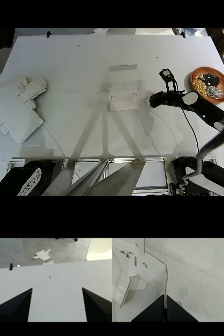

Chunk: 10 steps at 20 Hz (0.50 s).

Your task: Fold the box and place the chain.

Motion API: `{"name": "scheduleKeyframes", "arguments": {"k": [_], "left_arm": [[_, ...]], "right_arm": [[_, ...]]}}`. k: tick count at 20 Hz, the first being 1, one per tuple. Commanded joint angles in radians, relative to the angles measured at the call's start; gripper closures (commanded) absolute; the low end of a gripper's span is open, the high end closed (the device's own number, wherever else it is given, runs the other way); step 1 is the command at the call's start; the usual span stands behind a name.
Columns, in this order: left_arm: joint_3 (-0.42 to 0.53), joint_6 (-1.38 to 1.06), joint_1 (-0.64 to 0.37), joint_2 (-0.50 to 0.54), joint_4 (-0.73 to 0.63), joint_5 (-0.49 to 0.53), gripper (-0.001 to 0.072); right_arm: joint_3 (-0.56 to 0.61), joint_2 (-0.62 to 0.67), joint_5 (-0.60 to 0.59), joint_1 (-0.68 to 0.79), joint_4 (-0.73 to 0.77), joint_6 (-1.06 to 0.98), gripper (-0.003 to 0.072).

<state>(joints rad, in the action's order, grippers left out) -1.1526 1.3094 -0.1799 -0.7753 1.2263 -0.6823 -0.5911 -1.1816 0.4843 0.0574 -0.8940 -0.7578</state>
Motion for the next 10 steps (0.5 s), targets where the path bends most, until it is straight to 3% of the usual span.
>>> {"name": "scheduleKeyframes", "arguments": {"k": [1,7,10], "left_arm": [[-0.001,0.0,0.0,0.0,0.0,0.0,0.0008],[-0.001,-0.001,0.0,0.001,0.001,0.0,0.0008],[-0.001,0.068,0.0,-0.004,-0.07,0.049,0.0009]], "right_arm": [[0.001,-0.001,-0.003,0.001,0.002,0.004,0.0676],[0.0,-0.001,-0.003,0.001,0.002,0.004,0.0676],[0.001,-0.001,-0.003,0.001,0.002,0.004,0.0676]]}}
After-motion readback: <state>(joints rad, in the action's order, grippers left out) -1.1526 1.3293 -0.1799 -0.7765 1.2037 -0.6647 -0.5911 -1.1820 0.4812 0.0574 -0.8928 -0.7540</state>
